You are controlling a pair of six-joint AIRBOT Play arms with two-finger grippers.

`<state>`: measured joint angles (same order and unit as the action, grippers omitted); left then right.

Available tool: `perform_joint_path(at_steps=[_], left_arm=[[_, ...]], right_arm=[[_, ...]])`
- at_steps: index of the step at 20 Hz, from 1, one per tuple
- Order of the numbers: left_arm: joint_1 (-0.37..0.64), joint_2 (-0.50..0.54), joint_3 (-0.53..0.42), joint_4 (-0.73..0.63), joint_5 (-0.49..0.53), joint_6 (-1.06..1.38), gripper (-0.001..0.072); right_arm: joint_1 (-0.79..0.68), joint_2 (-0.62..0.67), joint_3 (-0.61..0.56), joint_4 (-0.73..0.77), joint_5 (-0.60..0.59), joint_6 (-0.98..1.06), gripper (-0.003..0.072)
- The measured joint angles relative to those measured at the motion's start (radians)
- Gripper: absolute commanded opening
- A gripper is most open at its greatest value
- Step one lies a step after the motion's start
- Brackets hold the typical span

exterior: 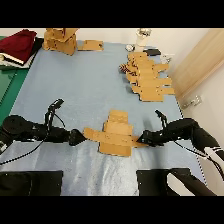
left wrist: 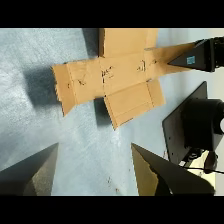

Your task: Fold the box.

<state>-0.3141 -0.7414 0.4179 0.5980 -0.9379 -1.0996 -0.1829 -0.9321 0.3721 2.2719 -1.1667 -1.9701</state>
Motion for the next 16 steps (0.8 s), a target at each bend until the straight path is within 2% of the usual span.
perform_joint_path(at_steps=[2,3,5,16], left_arm=[[0.006,0.0,0.0,-0.011,-0.01,0.004,0.0689],[0.007,0.0,0.0,-0.021,-0.016,0.005,0.0689],[0.009,0.0,0.0,-0.036,-0.024,0.008,0.0689],[0.012,0.0,0.0,-0.073,-0.032,0.01,0.0689]], right_arm=[[0.029,0.008,-0.006,0.002,0.009,0.004,0.0106],[0.042,0.01,-0.008,0.005,0.018,0.007,0.0098],[0.061,0.013,-0.01,0.018,0.034,0.007,0.0004],[0.086,0.016,-0.011,0.098,0.059,-0.057,0.0003]])
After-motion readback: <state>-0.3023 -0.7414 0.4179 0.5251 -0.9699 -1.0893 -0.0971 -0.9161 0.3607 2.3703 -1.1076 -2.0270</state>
